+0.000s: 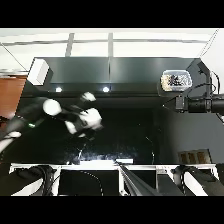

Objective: Fold the box and place the chain.

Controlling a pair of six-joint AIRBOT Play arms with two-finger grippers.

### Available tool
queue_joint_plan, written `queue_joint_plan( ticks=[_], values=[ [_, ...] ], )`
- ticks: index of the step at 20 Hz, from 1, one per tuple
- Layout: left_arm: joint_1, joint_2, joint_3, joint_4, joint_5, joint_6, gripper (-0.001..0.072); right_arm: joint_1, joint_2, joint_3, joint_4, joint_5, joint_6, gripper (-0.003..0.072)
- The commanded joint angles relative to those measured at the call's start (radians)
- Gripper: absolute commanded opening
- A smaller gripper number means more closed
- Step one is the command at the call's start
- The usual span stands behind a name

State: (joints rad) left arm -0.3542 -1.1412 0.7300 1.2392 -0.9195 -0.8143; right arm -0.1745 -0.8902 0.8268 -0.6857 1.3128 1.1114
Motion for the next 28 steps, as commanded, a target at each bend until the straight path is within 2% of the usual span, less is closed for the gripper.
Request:
queue_joint_plan(
  ticks=[1,4,7,9,11,17,22,23,24,25,28],
  values=[
    [0.41,0.077,0.002,0.08,-0.103,-0.167,0.0287,0.0,0.0,0.0,-0.005,-0.026,-0.001,0.0012],
    [0.711,0.07,0.024,0.081,-0.046,-0.253,0.0286,0.0,0.0,0.0,-0.004,-0.034,0.0,0.0012],
    [0.855,0.049,0.079,0.087,0.081,-0.25,0.0289,0.0,0.0,0.0,-0.004,-0.035,-0.001,0.0013],
    [0.873,-0.003,0.137,0.086,0.155,-0.241,0.0289,0.0,0.0,0.0,-0.004,-0.035,0.0,0.0013],
    [0.863,-0.09,0.206,0.085,0.184,-0.22,0.0291,0.0,0.0,0.0,-0.005,-0.035,-0.001,0.0013],
    [0.807,-0.337,0.394,0.078,0.208,-0.185,0.0291,0.0,0.0,0.0,-0.008,-0.042,-0.001,0.0012],
    [0.771,-0.457,0.462,0.039,0.208,-0.189,0.0292,0.0,0.0,0.0,-0.031,-0.042,0.003,0.0013],
    [0.768,-0.468,0.462,0.031,0.217,-0.189,0.0336,0.0,0.0,0.0,-0.03,-0.042,0.007,0.0013],
    [0.765,-0.473,0.461,0.035,0.237,-0.188,0.0563,0.0,0.0,0.0,-0.03,-0.041,0.008,0.0013],
    [0.763,-0.473,0.462,0.035,0.259,-0.191,0.0713,0.0,0.0,0.0,-0.03,-0.04,0.008,0.0012],
    [0.76,-0.418,0.498,0.05,0.171,-0.212,0.0713,0.0,0.0,0.0,-0.021,-0.033,0.014,0.0013]
  ],
)
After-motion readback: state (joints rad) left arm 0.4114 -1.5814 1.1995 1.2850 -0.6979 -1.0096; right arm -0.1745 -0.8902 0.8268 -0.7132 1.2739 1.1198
